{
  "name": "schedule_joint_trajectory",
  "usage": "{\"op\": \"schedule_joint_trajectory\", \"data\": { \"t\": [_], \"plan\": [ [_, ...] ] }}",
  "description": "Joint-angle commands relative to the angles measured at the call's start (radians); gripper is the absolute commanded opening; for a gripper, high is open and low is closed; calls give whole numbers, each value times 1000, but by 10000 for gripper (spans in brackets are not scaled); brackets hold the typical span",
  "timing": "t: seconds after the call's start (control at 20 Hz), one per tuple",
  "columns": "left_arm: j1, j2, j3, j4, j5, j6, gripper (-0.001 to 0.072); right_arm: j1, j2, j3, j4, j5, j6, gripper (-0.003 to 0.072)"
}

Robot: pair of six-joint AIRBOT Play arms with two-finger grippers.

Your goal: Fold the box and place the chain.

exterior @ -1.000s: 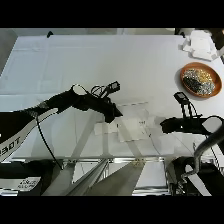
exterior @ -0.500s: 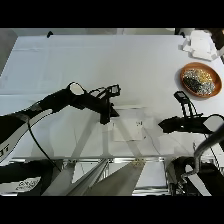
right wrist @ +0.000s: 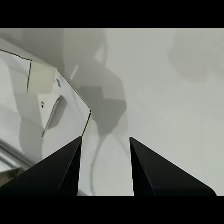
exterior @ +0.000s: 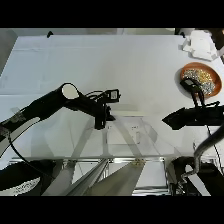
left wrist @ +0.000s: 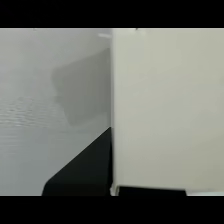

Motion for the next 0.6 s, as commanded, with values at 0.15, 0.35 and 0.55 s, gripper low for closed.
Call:
{"op": "schedule_joint_trajectory", "data": {
  "t": [0.15,0.35,0.55],
  "plan": [
    [-100,6,-85,-111,262,107,1,1,13,25,-3,50,-2,342],
    [-95,-46,-85,-291,301,187,3,1,13,25,-3,45,-2,341],
    [-93,-106,-85,-253,299,195,5,1,13,25,-3,46,-2,341]
  ]
}}
